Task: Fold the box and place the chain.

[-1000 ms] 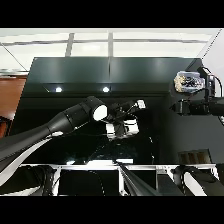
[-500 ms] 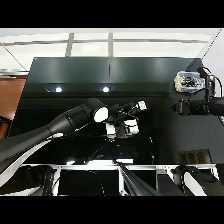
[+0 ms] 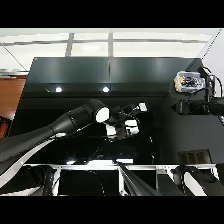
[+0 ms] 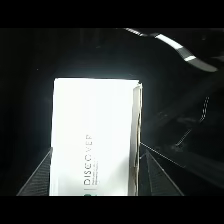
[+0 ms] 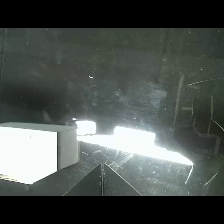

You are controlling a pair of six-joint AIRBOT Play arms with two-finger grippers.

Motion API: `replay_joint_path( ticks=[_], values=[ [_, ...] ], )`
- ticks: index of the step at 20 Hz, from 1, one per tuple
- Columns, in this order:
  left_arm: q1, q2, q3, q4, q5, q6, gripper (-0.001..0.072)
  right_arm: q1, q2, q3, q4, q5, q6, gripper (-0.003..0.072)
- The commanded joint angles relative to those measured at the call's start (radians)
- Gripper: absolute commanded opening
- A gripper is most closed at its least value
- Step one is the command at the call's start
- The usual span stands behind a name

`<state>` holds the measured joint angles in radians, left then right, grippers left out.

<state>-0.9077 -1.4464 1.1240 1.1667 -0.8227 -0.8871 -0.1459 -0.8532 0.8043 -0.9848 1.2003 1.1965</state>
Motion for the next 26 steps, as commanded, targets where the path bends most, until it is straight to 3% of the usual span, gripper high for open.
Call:
replay_joint_path(
  ticks=[1, 21, 26],
  values=[
    [0.0, -0.002, 0.0, -0.005, -0.001, 0.017, 0.0712, 0.0, 0.001, 0.0, 0.0, 0.0, 0.0, 0.0016],
    [-0.029, -0.03, 0.002, 0.005, 0.006, 0.102, 0.071, 0.0, 0.001, 0.0, 0.0, 0.0, 0.0, 0.0016],
    [-0.029, -0.029, 0.049, 0.079, -0.021, 0.093, 0.071, 0.0, 0.001, 0.0, 0.0, 0.001, 0.0, 0.0016]
  ],
)
